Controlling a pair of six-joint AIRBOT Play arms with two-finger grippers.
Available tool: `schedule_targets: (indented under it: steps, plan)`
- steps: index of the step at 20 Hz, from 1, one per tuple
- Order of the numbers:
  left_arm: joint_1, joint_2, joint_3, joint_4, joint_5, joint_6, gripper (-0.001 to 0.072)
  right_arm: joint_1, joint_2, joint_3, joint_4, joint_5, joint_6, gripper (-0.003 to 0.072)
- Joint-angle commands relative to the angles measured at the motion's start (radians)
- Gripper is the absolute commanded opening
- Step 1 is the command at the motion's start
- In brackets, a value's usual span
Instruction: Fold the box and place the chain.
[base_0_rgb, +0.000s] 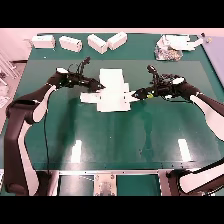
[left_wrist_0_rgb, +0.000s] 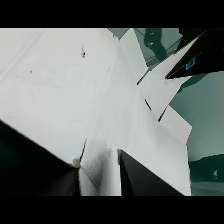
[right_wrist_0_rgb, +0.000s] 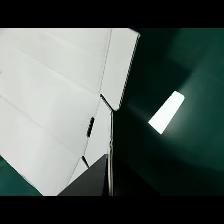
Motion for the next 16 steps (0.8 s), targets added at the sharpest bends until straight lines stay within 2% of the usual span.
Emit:
schedule_targets:
  steps: [1,2,3,4,5,11,15,16]
  plan:
    - [0.002,-0.001,0.001,-0.007,0.002,0.006,0.0227,0.000,0.000,0.000,-0.002,0.001,0.000,0.0011]
    - [0.002,-0.001,0.001,-0.007,0.000,0.008,0.0223,0.000,0.000,0.000,-0.002,0.001,0.000,0.0011]
    - [0.002,-0.001,0.001,-0.007,-0.003,0.018,0.0108,0.000,0.000,0.000,-0.002,0.001,0.000,0.0011]
    - [0.002,-0.001,0.001,-0.007,-0.008,0.035,0.0108,0.000,0.000,0.000,-0.002,0.000,0.000,0.0011]
    - [0.002,-0.001,0.001,-0.007,-0.017,0.061,0.0022,0.000,0.000,0.000,-0.002,0.000,0.000,0.0011]
    - [0.002,-0.001,0.000,-0.082,-0.109,0.430,0.0021,0.000,0.000,0.000,-0.002,0.001,0.000,0.0012]
    - [0.002,-0.003,-0.020,-0.079,-0.121,0.595,0.0019,-0.004,0.000,0.000,-0.002,0.000,0.000,0.0017]
    - [0.002,-0.003,-0.031,-0.078,-0.121,0.636,0.0018,-0.009,0.000,0.000,-0.002,0.001,0.000,0.0114]
